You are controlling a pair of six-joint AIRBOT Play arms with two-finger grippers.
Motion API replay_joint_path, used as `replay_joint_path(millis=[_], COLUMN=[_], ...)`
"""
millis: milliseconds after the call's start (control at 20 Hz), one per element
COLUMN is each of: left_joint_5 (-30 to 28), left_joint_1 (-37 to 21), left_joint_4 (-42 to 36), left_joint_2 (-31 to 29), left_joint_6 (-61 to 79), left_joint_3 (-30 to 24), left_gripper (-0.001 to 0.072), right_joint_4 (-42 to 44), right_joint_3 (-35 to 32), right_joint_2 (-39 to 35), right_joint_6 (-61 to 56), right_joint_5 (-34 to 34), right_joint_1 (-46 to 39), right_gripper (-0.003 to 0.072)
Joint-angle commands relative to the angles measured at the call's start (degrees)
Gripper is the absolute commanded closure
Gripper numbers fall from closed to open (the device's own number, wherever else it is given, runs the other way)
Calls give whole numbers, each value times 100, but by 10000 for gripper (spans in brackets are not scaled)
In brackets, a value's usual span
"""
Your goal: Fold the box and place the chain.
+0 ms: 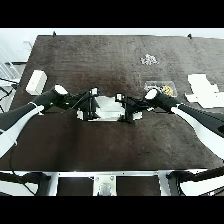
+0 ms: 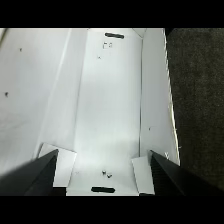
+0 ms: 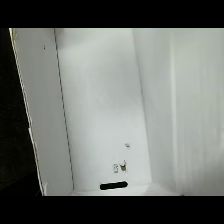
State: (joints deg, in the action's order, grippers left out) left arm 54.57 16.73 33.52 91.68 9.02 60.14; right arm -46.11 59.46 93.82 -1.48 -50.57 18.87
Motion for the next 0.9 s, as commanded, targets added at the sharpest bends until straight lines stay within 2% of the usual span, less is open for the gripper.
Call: replay_joint_path(millis=[0,50,100,350,400,450,550,650,700,750,800,850], left_joint_5=[-15,-37,-68,168,214,304,407,420,400,402,343,304], left_joint_1=[-7,-7,-7,-350,-439,-522,-601,-601,-601,-603,-601,-601], left_joint_4=[24,63,131,234,236,232,245,415,479,492,511,514], left_joint_2=[0,0,-7,-188,-243,-267,-302,-352,-398,-463,-560,-682], left_joint_6=[-76,-173,-267,-625,-732,-752,-817,-997,-1156,-1270,-1397,-1528], left_joint_3=[-2,0,0,4,4,7,9,11,9,11,9,9], left_gripper=[46,68,177,193,307,355,366,474,484,537,555,687], right_joint_4=[0,0,0,0,0,0,0,0,0,0,0,0], right_joint_3=[0,0,0,0,0,0,0,0,0,0,0,0], right_joint_2=[4,4,4,4,4,4,4,4,4,4,4,4], right_joint_6=[0,0,0,0,0,0,0,0,0,0,0,0], right_joint_5=[-2,-2,-2,-2,-2,-2,-2,-2,-2,-2,-2,-2], right_joint_1=[-2,-2,-2,-2,-2,-2,-2,-2,-2,-2,-2,-2], right_gripper=[112,112,112,112,112,112,112,112,112,111,111,111])
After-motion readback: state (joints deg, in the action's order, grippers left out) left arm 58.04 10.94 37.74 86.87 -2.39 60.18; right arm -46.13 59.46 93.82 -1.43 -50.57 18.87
